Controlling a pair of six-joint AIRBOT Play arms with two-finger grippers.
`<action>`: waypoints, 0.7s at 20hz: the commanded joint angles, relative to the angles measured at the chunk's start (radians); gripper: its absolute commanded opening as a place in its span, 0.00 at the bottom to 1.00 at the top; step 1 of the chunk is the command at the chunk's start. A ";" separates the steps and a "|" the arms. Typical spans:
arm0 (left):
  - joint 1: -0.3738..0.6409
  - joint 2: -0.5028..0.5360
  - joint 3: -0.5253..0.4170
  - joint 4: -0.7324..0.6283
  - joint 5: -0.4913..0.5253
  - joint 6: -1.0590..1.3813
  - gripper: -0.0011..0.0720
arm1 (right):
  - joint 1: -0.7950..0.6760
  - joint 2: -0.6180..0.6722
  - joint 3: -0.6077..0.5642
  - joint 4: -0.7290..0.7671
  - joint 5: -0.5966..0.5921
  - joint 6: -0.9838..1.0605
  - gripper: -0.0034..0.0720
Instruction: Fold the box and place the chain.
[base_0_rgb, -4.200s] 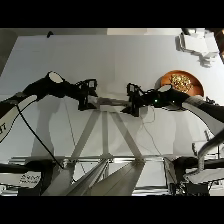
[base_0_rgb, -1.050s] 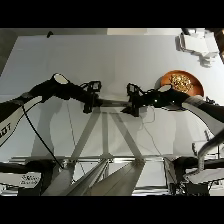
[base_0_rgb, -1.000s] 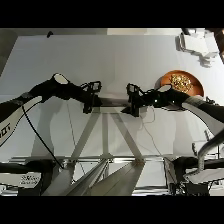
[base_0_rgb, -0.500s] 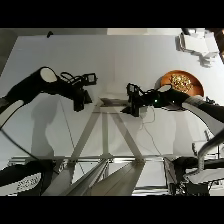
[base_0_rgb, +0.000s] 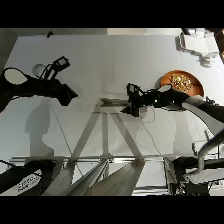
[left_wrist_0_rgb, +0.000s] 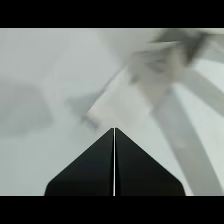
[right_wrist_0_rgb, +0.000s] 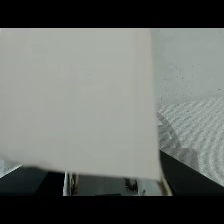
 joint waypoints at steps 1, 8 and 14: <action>0.027 -0.044 -0.031 0.143 0.090 -0.367 0.03 | -0.001 0.000 0.000 0.000 0.000 0.000 0.49; -0.023 -0.241 -0.031 0.039 0.008 -0.446 0.03 | -0.001 0.000 0.000 0.000 0.000 0.000 0.49; -0.075 -0.261 -0.031 -0.120 0.008 -0.388 0.03 | -0.001 0.000 0.000 0.000 0.000 0.000 0.49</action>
